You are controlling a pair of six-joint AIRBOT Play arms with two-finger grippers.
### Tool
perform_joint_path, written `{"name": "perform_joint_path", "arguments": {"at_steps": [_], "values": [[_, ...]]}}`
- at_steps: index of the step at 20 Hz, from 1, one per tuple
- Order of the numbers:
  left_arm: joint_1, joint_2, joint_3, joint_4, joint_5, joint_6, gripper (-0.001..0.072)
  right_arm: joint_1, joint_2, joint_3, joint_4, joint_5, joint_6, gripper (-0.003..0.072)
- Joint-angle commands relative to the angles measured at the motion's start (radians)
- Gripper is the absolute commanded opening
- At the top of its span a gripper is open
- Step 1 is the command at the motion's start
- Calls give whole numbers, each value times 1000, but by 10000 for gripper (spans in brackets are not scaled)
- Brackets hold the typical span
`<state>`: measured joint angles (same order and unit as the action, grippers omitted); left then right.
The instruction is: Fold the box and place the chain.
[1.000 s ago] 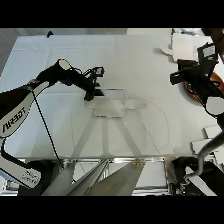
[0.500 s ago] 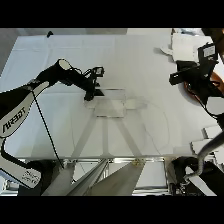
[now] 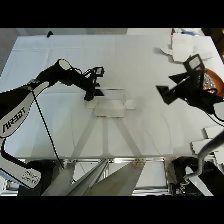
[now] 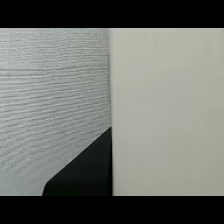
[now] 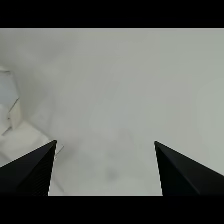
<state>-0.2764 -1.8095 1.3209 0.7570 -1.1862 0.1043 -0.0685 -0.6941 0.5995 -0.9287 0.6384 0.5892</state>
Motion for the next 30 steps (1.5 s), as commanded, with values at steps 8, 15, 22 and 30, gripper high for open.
{"name": "perform_joint_path", "arguments": {"at_steps": [8, 15, 22, 30], "values": [[0, -1, 0, 0, 0, 0, 14, 37, 149, 1, 162, 507, -416, 701], [0, -1, 0, 0, 0, 0, 14, 261, 148, 0, 154, 503, -410, 690], [0, -1, 0, 0, 0, 0, 14, 395, 84, -42, 137, 344, -411, 690], [0, -1, 0, 0, 0, 0, 14, 391, -352, -47, 178, 40, -537, 690]]}}
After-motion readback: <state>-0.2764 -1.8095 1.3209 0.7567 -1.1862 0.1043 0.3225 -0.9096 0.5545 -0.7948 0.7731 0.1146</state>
